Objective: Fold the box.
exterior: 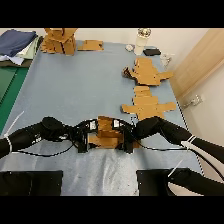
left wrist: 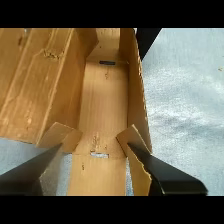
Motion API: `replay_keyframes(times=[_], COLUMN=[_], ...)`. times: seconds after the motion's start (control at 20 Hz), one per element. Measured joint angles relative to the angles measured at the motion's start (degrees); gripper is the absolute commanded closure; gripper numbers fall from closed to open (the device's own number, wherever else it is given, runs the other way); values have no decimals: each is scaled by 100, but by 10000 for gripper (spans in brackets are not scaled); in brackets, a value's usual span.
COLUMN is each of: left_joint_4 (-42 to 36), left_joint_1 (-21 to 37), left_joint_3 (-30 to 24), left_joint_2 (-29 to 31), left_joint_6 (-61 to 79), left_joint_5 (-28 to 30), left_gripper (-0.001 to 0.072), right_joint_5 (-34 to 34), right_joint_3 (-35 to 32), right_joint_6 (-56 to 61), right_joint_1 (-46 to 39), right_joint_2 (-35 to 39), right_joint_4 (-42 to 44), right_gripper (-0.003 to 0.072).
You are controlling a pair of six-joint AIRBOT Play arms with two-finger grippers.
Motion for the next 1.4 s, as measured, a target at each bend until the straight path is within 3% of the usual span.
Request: replay_keyframes(times=[0.2,0.25,0.3,0.35,0.6,0.75,1.0,1.2,1.4], left_joint_4=[-4,4,20,81,1471,3158,5958,6124,5012], left_joint_1=[0,0,2,4,7,7,251,540,605], left_joint_3=[0,0,2,2,2,2,-37,-258,-393], left_joint_2=[-2,0,0,7,380,1034,2341,2452,1932], left_joint_6=[-2,-11,-35,-131,-1587,-3886,-8863,-10548,-10244], left_joint_5=[-4,-4,4,-13,55,-33,-573,-957,-872], left_gripper=[34,299,637,695,695,695,695,696,696], right_joint_5=[-7,4,-2,2,9,4,-7,2,-4], right_joint_3=[0,0,0,0,0,0,0,0,-2], right_joint_6=[4,4,11,17,13,9,7,4,7], right_joint_1=[0,0,0,0,0,0,0,0,0], right_joint_2=[0,0,0,0,0,0,-2,0,0], right_joint_4=[0,0,2,2,4,4,4,4,4], right_gripper=[170,170,170,171,171,170,171,171,171])
